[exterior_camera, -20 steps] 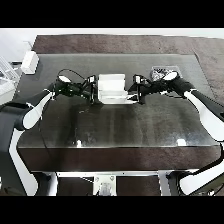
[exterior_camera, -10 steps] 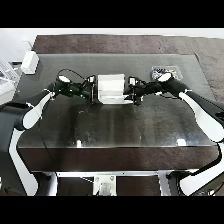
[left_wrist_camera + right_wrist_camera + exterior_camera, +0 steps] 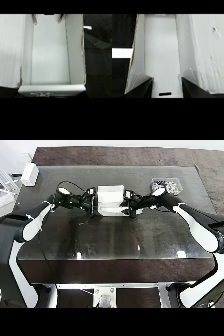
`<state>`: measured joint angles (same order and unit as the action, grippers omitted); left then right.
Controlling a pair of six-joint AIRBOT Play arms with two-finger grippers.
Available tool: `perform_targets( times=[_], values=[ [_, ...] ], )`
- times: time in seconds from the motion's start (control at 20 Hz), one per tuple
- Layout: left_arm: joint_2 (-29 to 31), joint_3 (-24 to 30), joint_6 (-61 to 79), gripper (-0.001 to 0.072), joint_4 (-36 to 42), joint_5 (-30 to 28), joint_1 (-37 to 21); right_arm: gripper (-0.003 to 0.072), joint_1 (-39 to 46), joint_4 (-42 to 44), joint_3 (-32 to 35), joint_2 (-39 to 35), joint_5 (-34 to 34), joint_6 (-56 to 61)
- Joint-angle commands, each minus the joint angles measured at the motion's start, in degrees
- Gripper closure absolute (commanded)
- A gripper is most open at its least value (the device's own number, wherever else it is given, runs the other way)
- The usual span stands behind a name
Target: Fold the box and place the chain.
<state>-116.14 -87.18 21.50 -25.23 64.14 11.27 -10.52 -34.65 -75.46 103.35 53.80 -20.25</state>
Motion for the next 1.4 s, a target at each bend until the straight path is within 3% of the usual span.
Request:
perform_targets(
  times=[0.0, 0.05, 0.1, 0.45, 0.5, 0.6, 0.85, 0.9, 1.35],
  values=[
    [0.00, -0.02, -0.02, 0.0301, 0.07, -0.11, 0.04, 0.0168, -0.11, 1.66, -0.07, 0.26, -0.85, -1.38],
    [0.00, -0.02, -0.02, 0.0301, 0.07, -0.11, 0.04, 0.0154, -0.11, 1.64, -0.07, 0.26, -0.85, -2.34],
    [0.00, -0.02, -0.02, 0.0301, 0.07, -0.11, 0.04, 0.0079, -0.11, 1.60, -0.04, 0.28, -0.83, -3.72],
    [0.00, -0.02, -0.04, 0.0301, 0.07, -0.11, 0.04, 0.0069, -0.09, 1.60, -0.04, 0.26, -0.42, -3.76],
    [0.00, -0.02, -0.04, 0.0301, 0.07, -0.09, 0.04, 0.0110, 0.02, 1.49, -0.04, 0.26, -0.22, -3.76],
    [0.00, -0.02, -0.02, 0.0301, 0.07, -0.09, 0.04, 0.0620, 0.44, 0.50, -0.04, 0.20, 0.90, -1.36],
    [0.00, -0.02, -0.02, 0.0301, 0.07, -0.11, 0.04, 0.0641, 2.73, 0.02, -0.07, 0.17, 4.94, 3.91],
    [0.00, -0.02, -0.04, 0.0301, 0.07, -0.09, 0.04, 0.0674, 3.43, -0.33, -0.07, 0.11, 5.77, 5.16],
    [0.00, -0.02, -0.04, 0.0301, 0.07, -0.09, 0.04, 0.0677, 8.87, -0.26, -0.07, -4.50, 10.19, 14.12]
  ],
)
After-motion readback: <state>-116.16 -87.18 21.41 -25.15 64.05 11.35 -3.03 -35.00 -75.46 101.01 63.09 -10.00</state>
